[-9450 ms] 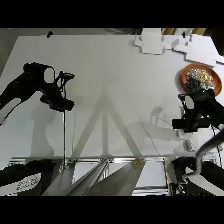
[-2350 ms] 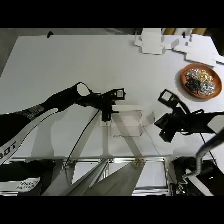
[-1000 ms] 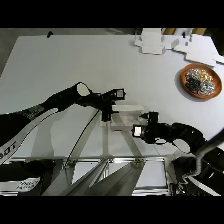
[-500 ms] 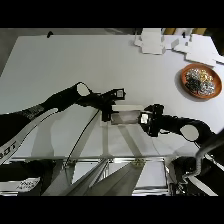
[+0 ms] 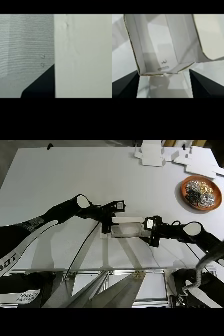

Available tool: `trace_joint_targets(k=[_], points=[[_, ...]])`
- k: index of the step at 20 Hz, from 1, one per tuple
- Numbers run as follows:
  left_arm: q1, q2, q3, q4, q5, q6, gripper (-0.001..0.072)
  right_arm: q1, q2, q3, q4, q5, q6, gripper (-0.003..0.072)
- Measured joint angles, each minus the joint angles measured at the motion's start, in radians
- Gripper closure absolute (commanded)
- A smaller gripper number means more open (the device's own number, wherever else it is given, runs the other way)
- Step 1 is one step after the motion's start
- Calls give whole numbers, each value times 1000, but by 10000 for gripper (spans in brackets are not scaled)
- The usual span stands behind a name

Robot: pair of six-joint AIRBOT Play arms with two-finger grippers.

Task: Fold the box and place the chain.

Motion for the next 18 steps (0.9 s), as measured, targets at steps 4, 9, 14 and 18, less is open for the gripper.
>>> trace_joint_targets(k=[4,9,14,18], points=[[0,0,0,0,1,0,700,-39,-93,54,54,60,-93,25],[0,0,0,0,2,0,700,-52,-179,98,86,95,-153,28],[0,0,0,0,0,0,700,-54,-229,108,95,117,-181,44],[0,0,0,0,-1,0,700,-44,-255,110,108,119,-205,46]])
